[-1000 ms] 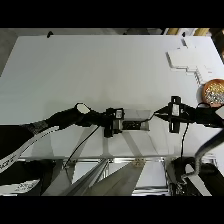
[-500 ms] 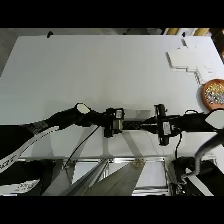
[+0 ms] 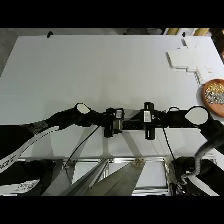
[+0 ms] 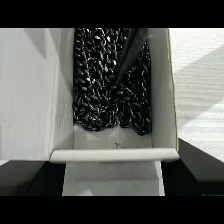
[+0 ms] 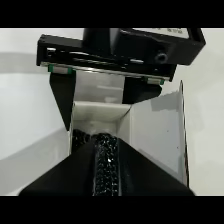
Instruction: Fold the box and place the chain.
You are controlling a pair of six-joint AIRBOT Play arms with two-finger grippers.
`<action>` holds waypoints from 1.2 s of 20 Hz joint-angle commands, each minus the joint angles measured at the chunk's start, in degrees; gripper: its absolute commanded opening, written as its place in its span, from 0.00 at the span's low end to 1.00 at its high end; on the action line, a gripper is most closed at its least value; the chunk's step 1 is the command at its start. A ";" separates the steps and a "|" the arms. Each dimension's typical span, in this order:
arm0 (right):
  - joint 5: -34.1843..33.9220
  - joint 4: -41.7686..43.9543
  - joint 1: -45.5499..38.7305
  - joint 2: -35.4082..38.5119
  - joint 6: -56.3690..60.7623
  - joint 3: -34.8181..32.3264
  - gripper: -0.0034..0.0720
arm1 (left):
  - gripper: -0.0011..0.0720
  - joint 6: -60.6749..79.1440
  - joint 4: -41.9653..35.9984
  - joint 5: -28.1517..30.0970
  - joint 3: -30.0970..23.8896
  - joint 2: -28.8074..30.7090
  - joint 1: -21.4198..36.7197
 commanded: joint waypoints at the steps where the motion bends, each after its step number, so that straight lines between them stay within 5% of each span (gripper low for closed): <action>1: -2.58 -0.04 -0.04 0.11 1.90 0.52 0.38 | 0.30 0.02 0.02 0.00 0.00 0.04 0.04; 4: -2.71 -4.02 -4.26 6.58 2.97 1.99 0.38 | 0.30 0.02 0.02 0.00 0.00 0.04 0.04; 8: 0.28 -22.95 -15.39 15.26 4.61 2.01 0.41 | 0.30 0.02 0.02 0.00 0.00 0.04 0.04; 11: 3.04 -32.98 -24.22 15.06 11.19 1.81 0.40 | 0.30 0.02 0.02 0.00 0.00 0.04 0.04; 14: 0.37 -31.89 -28.22 12.46 11.47 1.79 0.33 | 0.30 0.02 0.02 0.00 0.00 0.04 0.04; 20: -0.31 -31.45 -23.54 1.36 -6.58 1.81 0.33 | 0.30 0.02 0.02 0.00 0.02 0.04 0.04; 24: -0.98 -31.91 -22.14 -7.63 -8.79 1.81 0.36 | 0.30 0.02 0.02 0.00 0.00 0.04 0.04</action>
